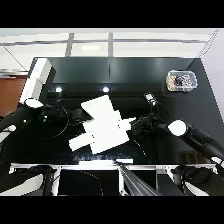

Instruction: Fold the box and place the chain.

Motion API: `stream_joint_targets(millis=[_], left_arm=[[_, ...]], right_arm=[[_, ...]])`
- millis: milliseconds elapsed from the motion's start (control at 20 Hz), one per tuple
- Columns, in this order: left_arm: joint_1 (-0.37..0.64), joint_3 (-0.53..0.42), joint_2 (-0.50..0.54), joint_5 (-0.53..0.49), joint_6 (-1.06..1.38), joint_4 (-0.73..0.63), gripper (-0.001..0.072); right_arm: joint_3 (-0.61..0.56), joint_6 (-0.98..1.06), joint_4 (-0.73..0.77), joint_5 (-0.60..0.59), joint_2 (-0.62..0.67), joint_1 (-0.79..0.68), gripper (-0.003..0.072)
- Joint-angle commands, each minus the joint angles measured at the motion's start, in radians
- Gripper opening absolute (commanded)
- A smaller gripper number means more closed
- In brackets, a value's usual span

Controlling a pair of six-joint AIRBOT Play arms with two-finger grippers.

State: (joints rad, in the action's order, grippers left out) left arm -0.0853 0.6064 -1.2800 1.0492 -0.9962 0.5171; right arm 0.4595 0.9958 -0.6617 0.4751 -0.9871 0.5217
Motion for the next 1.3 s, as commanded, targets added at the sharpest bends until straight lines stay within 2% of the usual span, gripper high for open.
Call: stream_joint_targets(millis=[0,150,350,600,650,750,900,1100,1200,1250], left_arm=[[-0.015,0.0,-0.058,0.016,0.102,-0.058,0.0706],[-0.015,0.0,-0.058,0.042,0.218,-0.076,0.0704],[-0.032,0.009,-0.077,0.151,0.4,-0.08,0.0683],[-0.038,0.06,-0.161,0.198,0.497,-0.063,0.0666],[-0.038,0.074,-0.184,0.231,0.499,-0.051,0.0576],[-0.038,0.106,-0.224,0.284,0.499,-0.013,0.0457],[-0.037,0.141,-0.253,0.301,0.499,0.032,0.0223],[-0.037,0.173,-0.259,0.321,0.499,0.039,0.0215],[-0.037,0.187,-0.259,0.325,0.5,0.06,0.0029],[-0.037,0.192,-0.259,0.323,0.502,0.063,0.0028]], right_arm=[[-0.001,0.001,0.016,0.0,0.001,0.002,0.001],[-0.001,0.001,0.016,-0.001,0.001,0.002,0.0011],[-0.001,0.002,0.016,0.0,0.001,0.002,0.0011],[-0.001,-0.002,0.014,0.017,0.001,0.002,0.001],[-0.001,-0.002,0.014,0.018,0.001,0.002,0.001],[-0.001,-0.002,0.014,0.018,0.001,0.002,0.001],[-0.001,-0.002,0.014,0.019,0.001,0.002,0.001],[-0.001,-0.002,-0.002,0.035,0.001,0.002,0.0011],[-0.001,-0.001,-0.002,0.041,0.001,0.002,0.0015],[-0.001,-0.001,-0.002,0.042,0.001,0.002,0.018]])
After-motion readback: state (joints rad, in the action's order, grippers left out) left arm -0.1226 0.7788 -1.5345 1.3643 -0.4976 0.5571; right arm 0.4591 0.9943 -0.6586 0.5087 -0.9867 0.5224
